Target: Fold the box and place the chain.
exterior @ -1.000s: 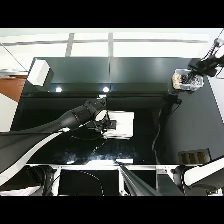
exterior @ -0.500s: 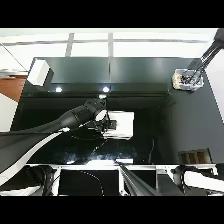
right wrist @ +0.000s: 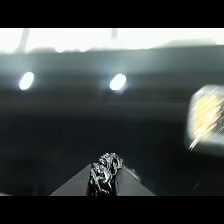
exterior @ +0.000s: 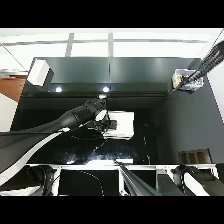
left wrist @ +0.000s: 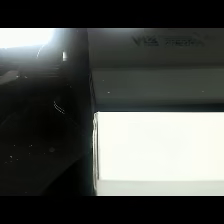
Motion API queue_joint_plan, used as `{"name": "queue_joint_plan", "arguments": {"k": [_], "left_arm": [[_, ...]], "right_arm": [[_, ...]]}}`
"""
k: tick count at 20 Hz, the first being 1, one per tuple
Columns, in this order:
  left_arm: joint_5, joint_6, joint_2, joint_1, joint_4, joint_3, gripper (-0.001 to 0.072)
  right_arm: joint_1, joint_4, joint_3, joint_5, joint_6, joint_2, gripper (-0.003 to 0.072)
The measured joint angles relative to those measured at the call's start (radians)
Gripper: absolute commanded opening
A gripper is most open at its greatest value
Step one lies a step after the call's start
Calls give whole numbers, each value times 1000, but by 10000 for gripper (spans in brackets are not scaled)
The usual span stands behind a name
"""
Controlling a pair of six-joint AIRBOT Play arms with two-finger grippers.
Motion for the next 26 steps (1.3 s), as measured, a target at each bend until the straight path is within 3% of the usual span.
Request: {"name": "queue_joint_plan", "arguments": {"k": [4, 8, 20, 26], "left_arm": [[2, 0, 0, 0, 0, 0, 28], [7, 0, 0, 0, 0, 0, 28], [8, 0, 0, 0, 1, 0, 28], [8, 0, 0, 0, 1, 0, 28]], "right_arm": [[111, 97, -66, 168, -31, 63, 44], [231, 193, -113, 220, -40, 80, 44], [492, 276, -370, -83, -26, 50, 44], [547, 279, -410, -201, -25, -22, 44]]}}
